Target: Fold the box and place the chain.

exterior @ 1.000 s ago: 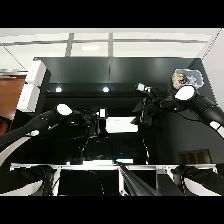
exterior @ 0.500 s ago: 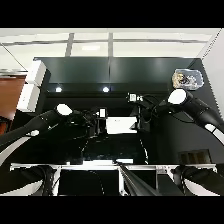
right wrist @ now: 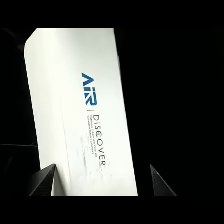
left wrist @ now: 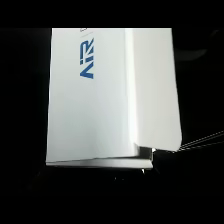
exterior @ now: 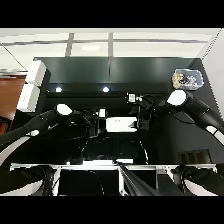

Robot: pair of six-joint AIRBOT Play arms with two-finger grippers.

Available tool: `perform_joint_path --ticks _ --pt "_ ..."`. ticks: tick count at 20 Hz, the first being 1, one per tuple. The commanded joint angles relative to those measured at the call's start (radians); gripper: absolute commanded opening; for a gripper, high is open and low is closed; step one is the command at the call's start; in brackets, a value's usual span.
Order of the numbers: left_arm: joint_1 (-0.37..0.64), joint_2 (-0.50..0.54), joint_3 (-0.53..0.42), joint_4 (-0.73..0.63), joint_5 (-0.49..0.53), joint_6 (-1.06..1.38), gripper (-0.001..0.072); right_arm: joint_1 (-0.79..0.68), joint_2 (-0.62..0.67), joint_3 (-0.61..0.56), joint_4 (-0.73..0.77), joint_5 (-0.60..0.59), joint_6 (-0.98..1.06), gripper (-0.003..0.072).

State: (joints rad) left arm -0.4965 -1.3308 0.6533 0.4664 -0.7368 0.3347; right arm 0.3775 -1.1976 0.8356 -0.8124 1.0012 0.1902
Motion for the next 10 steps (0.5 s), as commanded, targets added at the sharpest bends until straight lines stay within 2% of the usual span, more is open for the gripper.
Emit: perform_joint_path --ticks 1,2,3,5,6,8,10 --pt "0.000 -0.001 0.001 0.000 -0.006 0.002 0.0407 0.001 0.021 0.001 -0.011 -0.019 0.019 0.0674" --pt "0.000 -0.001 0.001 0.001 -0.006 0.002 0.0407 0.001 0.023 0.001 -0.011 -0.011 0.034 0.0550" --pt "0.000 -0.001 0.001 0.000 -0.006 0.002 0.0407 0.001 0.023 0.001 -0.011 -0.003 0.046 0.0550" --pt "0.000 -0.001 0.001 0.000 -0.006 0.002 0.0407 0.001 0.023 0.001 -0.012 0.019 0.056 0.0479" --pt "0.000 -0.001 0.001 0.000 -0.006 0.002 0.0407 0.001 0.023 0.001 -0.011 0.028 0.068 0.0479" --pt "0.000 -0.001 0.001 0.001 -0.006 0.002 0.0407 0.001 0.023 -0.002 -0.011 0.039 0.095 0.0332" --pt "0.000 -0.001 0.001 0.000 -0.006 0.002 0.0407 0.001 0.019 -0.005 -0.014 0.042 0.095 0.0308"
